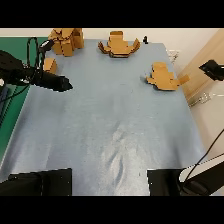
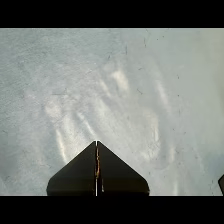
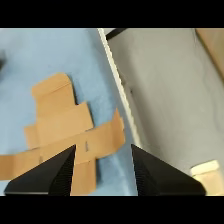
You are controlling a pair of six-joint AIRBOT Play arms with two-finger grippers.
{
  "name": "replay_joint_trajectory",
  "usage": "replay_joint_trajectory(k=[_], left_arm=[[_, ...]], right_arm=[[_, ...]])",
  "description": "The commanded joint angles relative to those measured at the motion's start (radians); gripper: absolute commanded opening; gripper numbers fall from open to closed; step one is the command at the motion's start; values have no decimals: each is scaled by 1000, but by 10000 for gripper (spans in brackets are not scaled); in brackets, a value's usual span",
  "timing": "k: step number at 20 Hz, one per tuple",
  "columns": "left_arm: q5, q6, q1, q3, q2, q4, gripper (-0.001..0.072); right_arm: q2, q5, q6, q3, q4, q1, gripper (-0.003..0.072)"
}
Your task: Fold the box.
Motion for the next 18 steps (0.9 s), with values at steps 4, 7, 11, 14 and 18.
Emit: replay_joint_trajectory(k=[4,7,11,14,18], left_arm=[[19,0,1,-1,0,0,18],[18,-1,0,-1,0,0,18],[18,-4,0,-1,0,-1,18],[18,-4,0,0,0,-2,18],[18,-3,0,0,0,-8,18]], right_arm=[[-190,164,-247,56,-78,101,554],[-242,193,-159,57,-78,108,554],[-255,251,-140,57,-97,108,541],[-257,243,-140,57,-95,109,115],[-248,79,-138,99,-29,112,1]])
